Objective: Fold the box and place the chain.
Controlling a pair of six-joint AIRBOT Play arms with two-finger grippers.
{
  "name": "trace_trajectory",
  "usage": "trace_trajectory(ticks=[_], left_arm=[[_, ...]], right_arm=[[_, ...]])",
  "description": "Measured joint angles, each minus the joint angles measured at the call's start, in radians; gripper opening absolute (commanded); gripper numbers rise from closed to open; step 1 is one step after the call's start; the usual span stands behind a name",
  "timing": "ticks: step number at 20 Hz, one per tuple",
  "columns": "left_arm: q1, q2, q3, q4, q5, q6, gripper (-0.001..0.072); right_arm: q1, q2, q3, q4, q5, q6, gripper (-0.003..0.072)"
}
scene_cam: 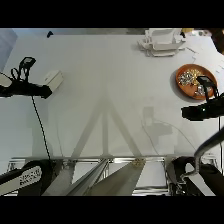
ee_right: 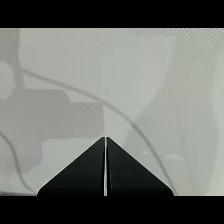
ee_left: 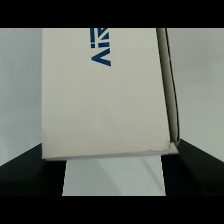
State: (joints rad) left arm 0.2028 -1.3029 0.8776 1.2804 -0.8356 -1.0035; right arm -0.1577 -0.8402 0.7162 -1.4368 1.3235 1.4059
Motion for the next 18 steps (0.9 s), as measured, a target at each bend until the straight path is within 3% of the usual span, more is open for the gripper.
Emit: trace_trajectory(ticks=[3, 4, 7, 18], left_arm=[[0.011, -0.032, -0.009, 0.023, -0.022, -0.016, 0.032], [0.013, -0.038, -0.01, 0.025, -0.034, -0.017, 0.0475], [0.015, -0.048, -0.016, 0.037, -0.119, -0.029, 0.07], [0.016, 0.039, -0.014, 0.06, -0.121, -0.097, 0.0698]], right_arm=[[0.0, 0.0, 0.0, 0.0, 0.0, 0.0, 0.0021], [0.0, 0.0, 0.0, 0.0, 0.0, 0.0, 0.0021], [0.0, 0.0, 0.0, 0.0, 0.0, 0.0, 0.0021], [0.0, 0.0, 0.0, 0.0, -0.001, 0.0, 0.0021]])
